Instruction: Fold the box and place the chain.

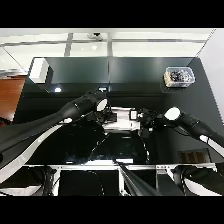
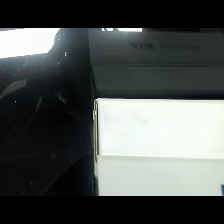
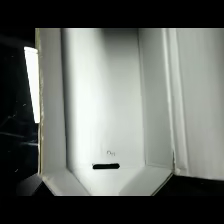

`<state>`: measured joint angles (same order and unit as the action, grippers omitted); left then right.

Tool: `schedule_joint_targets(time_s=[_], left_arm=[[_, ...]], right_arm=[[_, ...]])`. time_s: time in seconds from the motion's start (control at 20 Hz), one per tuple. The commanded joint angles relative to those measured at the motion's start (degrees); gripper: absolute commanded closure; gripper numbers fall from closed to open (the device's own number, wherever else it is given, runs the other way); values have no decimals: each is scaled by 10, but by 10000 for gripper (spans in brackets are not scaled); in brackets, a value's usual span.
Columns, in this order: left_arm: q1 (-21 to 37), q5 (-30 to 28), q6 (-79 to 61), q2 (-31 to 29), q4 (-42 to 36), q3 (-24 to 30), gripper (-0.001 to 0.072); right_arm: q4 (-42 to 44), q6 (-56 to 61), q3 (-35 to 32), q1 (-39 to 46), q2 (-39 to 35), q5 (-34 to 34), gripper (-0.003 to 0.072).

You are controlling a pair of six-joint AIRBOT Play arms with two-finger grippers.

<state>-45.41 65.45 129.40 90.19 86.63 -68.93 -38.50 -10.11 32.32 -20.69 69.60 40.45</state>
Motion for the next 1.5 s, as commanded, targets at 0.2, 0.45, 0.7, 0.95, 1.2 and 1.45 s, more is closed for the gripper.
schedule_joint_targets(time_s=[0.2,0.45,0.7,0.95,1.2,1.45], left_arm=[[0,10,-2,0,-1,-1,685],[0,6,-2,0,-1,-1,684],[0,4,-2,0,-2,-1,684],[0,2,-2,0,-3,-1,682],[1,4,-2,0,-6,-1,682],[0,2,-2,0,-6,-1,682]], right_arm=[[-51,19,2,0,-32,20,293],[-7,20,2,-1,-31,18,493],[133,19,2,-1,1,17,491],[134,20,2,-1,20,17,491],[134,29,2,-1,20,10,305],[125,117,2,2,19,15,669]])
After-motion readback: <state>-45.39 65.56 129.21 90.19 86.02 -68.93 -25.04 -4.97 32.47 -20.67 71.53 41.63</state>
